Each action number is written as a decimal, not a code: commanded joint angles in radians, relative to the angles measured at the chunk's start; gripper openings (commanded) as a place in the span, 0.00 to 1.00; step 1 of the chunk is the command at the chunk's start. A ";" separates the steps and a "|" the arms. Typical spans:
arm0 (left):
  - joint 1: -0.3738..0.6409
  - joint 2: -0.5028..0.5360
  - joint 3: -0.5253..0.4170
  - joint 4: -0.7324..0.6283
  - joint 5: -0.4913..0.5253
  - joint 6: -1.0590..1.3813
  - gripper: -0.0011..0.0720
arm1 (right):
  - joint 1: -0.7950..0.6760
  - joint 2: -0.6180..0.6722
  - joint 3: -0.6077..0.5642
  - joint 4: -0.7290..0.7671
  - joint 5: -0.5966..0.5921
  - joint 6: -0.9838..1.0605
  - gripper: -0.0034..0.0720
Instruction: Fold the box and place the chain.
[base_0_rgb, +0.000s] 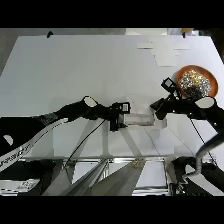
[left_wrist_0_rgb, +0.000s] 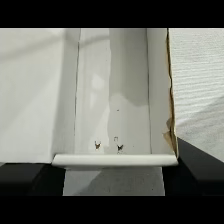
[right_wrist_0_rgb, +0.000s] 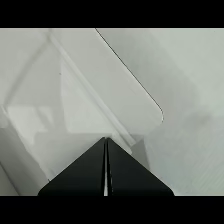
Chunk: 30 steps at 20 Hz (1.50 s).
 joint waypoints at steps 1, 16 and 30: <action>0.000 0.000 0.000 0.000 -0.001 0.000 0.47 | 0.000 -0.012 0.000 -0.016 0.020 0.066 0.07; 0.000 0.000 0.000 0.000 -0.001 0.000 0.47 | 0.103 0.315 0.009 -0.582 0.305 0.032 0.07; 0.000 0.000 0.000 0.000 -0.001 0.000 0.47 | -0.024 0.155 -0.029 -0.310 0.271 -0.354 0.27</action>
